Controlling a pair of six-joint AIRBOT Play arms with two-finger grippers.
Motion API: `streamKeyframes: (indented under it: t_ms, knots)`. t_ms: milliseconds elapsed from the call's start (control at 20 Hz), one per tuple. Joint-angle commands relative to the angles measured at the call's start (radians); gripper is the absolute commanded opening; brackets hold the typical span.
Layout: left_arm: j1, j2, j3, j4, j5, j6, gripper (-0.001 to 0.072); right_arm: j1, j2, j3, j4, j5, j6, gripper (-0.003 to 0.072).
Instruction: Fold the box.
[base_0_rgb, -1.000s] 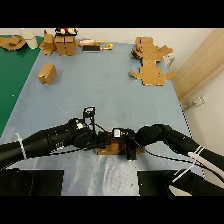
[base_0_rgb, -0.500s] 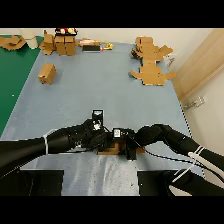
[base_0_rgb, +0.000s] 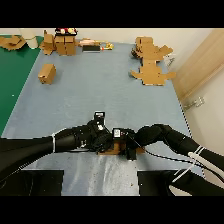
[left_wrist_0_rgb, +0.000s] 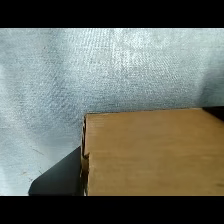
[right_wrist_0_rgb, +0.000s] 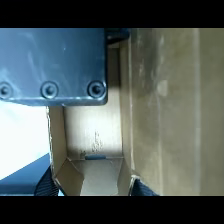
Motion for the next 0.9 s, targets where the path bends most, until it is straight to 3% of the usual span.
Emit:
streamKeyframes:
  t_ms: [0,50,100,150,550,600,650,850]
  knots:
    - [0.0,-0.01,0.001,-0.002,-0.001,0.01,0.017,0.0,0.0,0.001,0.0,0.0,0.0,0.0501]
    - [0.0,-0.013,0.001,-0.002,-0.001,0.01,0.0167,0.0,0.0,0.001,0.0,0.001,0.0,0.0502]
    - [0.0,-0.016,0.001,-0.002,-0.001,0.01,0.0045,0.0,0.0,0.001,0.0,0.001,0.0,0.0501]
    - [0.0,-0.018,0.001,-0.003,0.0,0.01,0.0014,0.0,0.0,0.001,0.0,0.0,0.0,0.0502]
    - [0.0,-0.018,0.01,-0.007,0.0,0.011,0.0023,0.0,0.0,0.001,0.0,0.0,0.0,0.0502]
    - [0.0,-0.018,0.014,-0.006,0.0,0.01,0.0241,0.0,0.0,0.001,0.0,0.0,0.0,0.0502]
    - [0.0,-0.018,0.018,-0.006,-0.002,0.005,0.0362,0.0,0.0,0.001,0.0,0.0,0.0,0.0501]
    - [0.002,-0.011,0.022,-0.008,-0.024,0.007,0.0363,0.0,0.0,0.001,0.0,0.0,0.0,0.0501]
